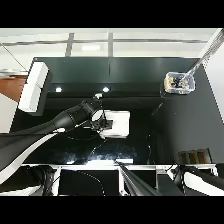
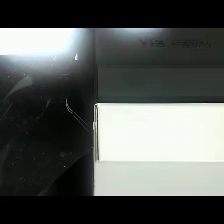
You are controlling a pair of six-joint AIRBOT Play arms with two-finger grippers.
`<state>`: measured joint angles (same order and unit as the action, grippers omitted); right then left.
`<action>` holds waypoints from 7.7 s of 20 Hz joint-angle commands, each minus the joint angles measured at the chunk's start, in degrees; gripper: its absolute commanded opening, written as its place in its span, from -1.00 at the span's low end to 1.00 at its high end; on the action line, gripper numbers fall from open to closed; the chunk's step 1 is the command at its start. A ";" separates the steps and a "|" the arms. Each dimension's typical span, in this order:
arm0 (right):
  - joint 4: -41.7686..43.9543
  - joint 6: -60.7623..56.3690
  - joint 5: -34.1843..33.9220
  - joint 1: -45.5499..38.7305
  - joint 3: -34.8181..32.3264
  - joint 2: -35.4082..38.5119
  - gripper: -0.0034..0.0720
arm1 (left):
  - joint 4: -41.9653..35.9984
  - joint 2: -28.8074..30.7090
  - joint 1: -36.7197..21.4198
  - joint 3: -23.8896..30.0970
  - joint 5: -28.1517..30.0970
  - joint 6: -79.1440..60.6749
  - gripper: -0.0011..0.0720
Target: Fold the box and place the chain.
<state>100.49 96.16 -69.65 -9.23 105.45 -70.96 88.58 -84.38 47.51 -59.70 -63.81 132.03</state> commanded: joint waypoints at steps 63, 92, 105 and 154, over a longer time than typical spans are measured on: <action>31.91 6.36 -11.30 35.78 -22.43 8.72 -0.85 | -0.59 -0.24 0.00 0.00 0.20 -0.02 -0.89; 25.62 14.08 -7.58 23.43 -43.52 10.10 0.24 | -0.59 -0.24 -0.02 0.00 0.20 -0.02 -0.89; 20.31 54.66 16.11 26.62 -70.27 10.95 0.98 | -0.59 -0.24 -0.02 0.00 0.20 0.00 -0.89; 18.05 42.25 17.20 33.33 -61.13 24.04 -0.85 | -0.98 -0.24 -0.02 0.00 0.35 0.00 -0.89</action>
<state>118.50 141.36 -46.57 25.02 39.20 -48.88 87.57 -84.58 47.51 -59.70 -63.44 132.05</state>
